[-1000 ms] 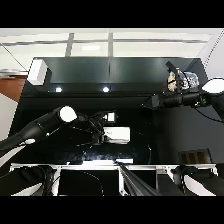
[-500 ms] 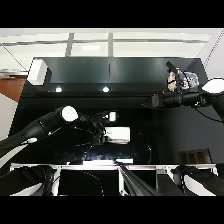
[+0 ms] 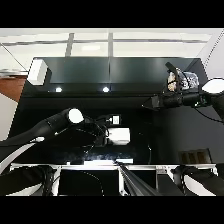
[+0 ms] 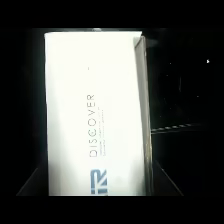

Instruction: Fold the box and place the chain.

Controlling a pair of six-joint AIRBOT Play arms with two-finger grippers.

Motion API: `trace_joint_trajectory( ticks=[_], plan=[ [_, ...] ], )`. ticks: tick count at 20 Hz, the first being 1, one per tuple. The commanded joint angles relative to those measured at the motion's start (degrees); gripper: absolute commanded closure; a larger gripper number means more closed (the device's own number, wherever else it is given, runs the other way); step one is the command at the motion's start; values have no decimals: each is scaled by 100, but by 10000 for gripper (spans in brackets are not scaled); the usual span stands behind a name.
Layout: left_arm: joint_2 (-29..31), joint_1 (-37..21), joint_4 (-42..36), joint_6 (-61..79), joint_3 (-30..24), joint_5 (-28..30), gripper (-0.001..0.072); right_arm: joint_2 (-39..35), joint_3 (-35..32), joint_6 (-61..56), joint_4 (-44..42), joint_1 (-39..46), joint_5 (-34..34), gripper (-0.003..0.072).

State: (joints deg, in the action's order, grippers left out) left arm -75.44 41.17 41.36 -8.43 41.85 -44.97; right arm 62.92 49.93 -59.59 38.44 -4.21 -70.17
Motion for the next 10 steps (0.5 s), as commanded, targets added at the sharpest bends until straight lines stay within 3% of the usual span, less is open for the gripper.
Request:
trace_joint_trajectory(
  ticks=[1,2,6,10],
  plan=[
    [-201,234,114,-98,4,337,164,-4,4,-2,118,11,13,645],
    [-186,208,323,-297,42,201,281,-4,4,-2,125,17,13,645],
    [214,-407,1458,-1740,188,-378,315,-4,4,0,127,24,79,645],
    [763,-2155,2020,-2315,188,-1294,306,-2,4,0,127,24,98,645]
  ],
)
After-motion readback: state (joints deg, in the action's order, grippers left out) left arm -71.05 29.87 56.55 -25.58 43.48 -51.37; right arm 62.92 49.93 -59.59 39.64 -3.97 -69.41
